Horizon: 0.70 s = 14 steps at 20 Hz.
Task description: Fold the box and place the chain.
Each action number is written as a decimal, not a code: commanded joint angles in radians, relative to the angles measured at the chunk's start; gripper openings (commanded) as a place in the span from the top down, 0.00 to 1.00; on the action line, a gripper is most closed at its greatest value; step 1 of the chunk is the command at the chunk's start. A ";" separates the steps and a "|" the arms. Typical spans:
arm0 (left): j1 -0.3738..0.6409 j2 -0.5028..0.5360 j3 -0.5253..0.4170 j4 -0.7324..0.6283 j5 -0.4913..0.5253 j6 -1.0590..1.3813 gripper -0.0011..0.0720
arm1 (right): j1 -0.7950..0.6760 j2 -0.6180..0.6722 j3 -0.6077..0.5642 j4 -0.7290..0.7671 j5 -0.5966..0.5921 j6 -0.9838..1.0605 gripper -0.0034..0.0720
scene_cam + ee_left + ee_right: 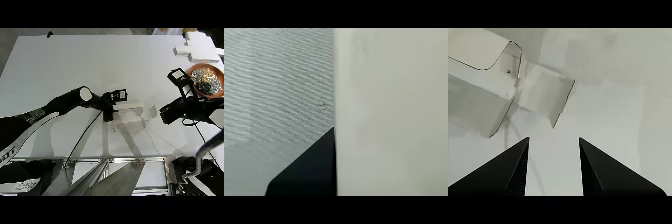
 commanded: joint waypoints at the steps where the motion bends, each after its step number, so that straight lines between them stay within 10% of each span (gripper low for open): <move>1: -0.001 0.005 0.000 0.001 -0.022 0.016 0.98 | 0.000 0.000 0.001 0.000 0.019 -0.004 0.51; 14: -0.001 -0.004 0.051 0.004 -0.085 0.077 0.99 | 0.000 0.000 0.001 0.000 0.019 -0.003 0.51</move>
